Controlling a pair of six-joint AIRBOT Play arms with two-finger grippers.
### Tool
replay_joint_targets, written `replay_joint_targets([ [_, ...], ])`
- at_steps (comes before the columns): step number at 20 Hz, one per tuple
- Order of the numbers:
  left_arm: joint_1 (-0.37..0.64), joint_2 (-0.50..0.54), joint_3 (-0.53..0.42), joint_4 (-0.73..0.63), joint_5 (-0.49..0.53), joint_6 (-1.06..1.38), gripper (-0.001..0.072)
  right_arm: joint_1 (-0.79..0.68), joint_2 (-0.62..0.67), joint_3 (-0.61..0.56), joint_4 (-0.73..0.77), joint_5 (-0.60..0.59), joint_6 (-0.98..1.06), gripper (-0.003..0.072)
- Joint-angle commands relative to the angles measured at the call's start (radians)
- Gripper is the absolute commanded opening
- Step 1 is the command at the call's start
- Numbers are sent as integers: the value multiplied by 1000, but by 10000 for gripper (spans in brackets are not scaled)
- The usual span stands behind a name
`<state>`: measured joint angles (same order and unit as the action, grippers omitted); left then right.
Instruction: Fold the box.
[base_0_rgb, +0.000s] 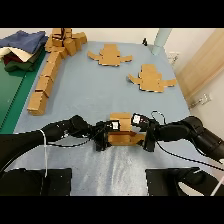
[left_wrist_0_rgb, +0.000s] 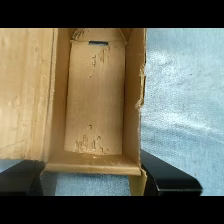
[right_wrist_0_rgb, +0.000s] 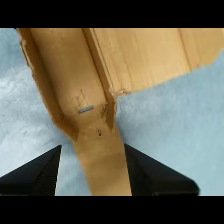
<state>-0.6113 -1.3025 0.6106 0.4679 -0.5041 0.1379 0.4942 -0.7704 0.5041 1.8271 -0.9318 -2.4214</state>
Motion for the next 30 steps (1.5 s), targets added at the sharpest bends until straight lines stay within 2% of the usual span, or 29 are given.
replay_joint_targets([
  [1,0,0,0,0,0,0,350,14,-40,-7,88,98,-146,580],
  [2,0,0,0,0,0,0,350,31,-40,-7,86,98,-146,577],
  [3,0,0,0,0,0,0,350,44,-40,-7,85,97,-146,511],
  [4,0,0,0,0,0,0,350,59,-40,-7,84,98,-146,410],
  [5,0,0,0,0,0,0,350,73,-41,-7,88,99,-146,355],
  [6,0,0,0,0,0,0,350,85,-47,-7,90,103,-146,338],
  [8,0,0,0,0,0,0,350,101,-55,-8,95,112,-146,220],
  [12,0,0,0,0,0,0,350,101,-68,-9,101,160,-146,221],
  [14,0,0,0,0,0,0,350,101,-74,-9,103,165,-146,238],
  [15,0,0,0,0,0,0,350,101,-77,-9,106,165,-146,309],
  [16,0,0,0,0,0,0,350,101,-80,-10,113,165,-146,516],
  [17,0,0,0,0,0,0,350,101,-84,-12,121,164,-150,614],
  [19,0,0,0,0,0,0,350,104,-87,-21,142,170,-177,615],
  [21,0,0,0,0,0,0,350,114,-87,-24,145,172,-179,654],
  [24,0,0,0,0,0,0,350,117,-86,-24,142,170,-179,653],
  [27,0,0,0,0,0,0,350,116,-77,-21,55,140,-85,643],
  [28,0,0,0,0,0,0,350,116,-68,-15,-3,114,-19,544],
  [30,0,0,0,0,0,0,350,116,-38,20,-179,22,190,265],
])
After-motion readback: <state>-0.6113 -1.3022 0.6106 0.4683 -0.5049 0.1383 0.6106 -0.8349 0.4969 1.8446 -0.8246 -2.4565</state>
